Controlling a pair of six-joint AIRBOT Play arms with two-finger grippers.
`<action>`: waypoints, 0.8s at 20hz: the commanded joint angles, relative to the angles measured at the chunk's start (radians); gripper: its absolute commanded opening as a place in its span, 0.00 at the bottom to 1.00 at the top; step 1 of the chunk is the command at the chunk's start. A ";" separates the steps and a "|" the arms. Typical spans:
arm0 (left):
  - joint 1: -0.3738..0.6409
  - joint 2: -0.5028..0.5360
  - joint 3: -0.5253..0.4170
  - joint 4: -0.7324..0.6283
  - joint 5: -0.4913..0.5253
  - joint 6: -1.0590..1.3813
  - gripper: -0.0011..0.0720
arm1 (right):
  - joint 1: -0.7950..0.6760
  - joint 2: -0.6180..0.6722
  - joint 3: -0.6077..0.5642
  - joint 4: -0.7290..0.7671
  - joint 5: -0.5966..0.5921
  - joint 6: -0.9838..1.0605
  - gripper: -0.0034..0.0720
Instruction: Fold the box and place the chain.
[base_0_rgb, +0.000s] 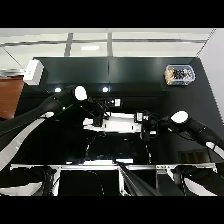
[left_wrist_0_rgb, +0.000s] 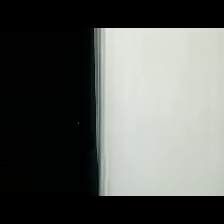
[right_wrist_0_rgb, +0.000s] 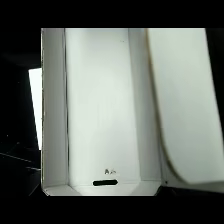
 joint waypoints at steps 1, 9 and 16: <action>0.000 0.000 0.001 0.001 0.002 -0.001 0.05 | 0.002 -0.029 0.000 -0.004 -0.003 -0.001 0.98; 0.000 0.000 0.001 0.001 0.003 -0.001 0.05 | 0.010 -0.053 0.000 0.018 -0.024 -0.014 0.98; 0.000 0.000 0.001 0.000 0.002 -0.001 0.05 | 0.062 -0.066 0.008 -0.043 -0.091 0.060 0.98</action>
